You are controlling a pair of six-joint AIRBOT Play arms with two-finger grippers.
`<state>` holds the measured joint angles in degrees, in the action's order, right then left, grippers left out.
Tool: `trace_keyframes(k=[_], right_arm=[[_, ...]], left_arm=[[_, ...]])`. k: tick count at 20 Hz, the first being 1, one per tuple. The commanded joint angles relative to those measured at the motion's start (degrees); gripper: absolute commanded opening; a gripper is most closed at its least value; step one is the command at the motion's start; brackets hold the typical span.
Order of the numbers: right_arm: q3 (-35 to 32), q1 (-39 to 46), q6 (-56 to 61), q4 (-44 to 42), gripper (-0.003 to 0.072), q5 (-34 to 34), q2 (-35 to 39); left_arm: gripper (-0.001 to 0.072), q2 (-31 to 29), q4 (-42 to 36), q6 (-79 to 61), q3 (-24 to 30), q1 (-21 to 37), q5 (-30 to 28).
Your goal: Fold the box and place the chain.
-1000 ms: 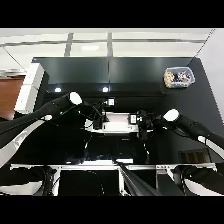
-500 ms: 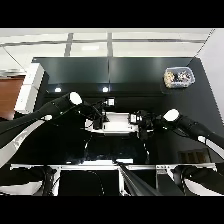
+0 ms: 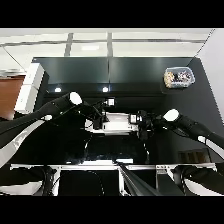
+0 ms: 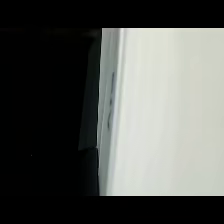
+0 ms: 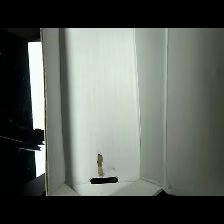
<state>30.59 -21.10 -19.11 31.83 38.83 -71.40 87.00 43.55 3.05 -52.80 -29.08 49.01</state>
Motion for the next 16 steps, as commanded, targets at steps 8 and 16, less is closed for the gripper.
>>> trace_keyframes(k=[8, 16], right_arm=[[0.0, 0.0, 0.1, -0.2, 0.0473, -0.6, 0.0], [0.0, 0.0, 6.1, -0.3, 0.0471, -0.8, 0.0]], left_arm=[[0.0709, -9.6, 13.5, 11.3, 0.0, 0.3, 6.3], [0.0703, -21.3, 37.3, 43.9, 0.0, 0.2, 17.7]])
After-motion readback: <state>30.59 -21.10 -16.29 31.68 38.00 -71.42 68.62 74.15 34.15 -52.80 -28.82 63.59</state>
